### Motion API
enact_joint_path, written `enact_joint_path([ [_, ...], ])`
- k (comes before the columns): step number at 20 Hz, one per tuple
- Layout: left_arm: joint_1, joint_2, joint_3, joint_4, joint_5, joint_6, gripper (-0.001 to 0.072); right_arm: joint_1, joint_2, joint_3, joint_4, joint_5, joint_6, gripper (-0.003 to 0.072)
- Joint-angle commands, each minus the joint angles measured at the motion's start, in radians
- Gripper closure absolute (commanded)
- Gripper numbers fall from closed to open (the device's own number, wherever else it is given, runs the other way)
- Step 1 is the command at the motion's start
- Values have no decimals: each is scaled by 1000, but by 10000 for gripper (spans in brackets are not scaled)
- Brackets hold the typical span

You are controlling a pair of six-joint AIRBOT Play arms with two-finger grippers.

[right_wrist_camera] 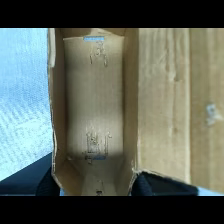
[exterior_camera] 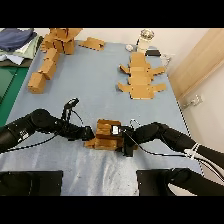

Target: Fold the box.

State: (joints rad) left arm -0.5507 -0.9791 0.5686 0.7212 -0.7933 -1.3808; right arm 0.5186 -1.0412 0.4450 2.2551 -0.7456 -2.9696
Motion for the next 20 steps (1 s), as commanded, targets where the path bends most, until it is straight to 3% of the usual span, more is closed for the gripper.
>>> enact_joint_path([
  [1, 2, -2, 2, -1, -27, 0, 105, 0, 0, 0, 0, 0, 0, 198],
  [6, 13, -8, 2, 51, -26, 0, 106, 0, 0, 0, 0, 0, 0, 198],
  [16, -22, -80, 3, 1, -9, 4, 105, 0, 0, 0, 0, 0, 0, 198],
  [20, -22, -80, 3, -27, 61, 2, 105, 0, 0, 0, 0, 0, 0, 198],
])
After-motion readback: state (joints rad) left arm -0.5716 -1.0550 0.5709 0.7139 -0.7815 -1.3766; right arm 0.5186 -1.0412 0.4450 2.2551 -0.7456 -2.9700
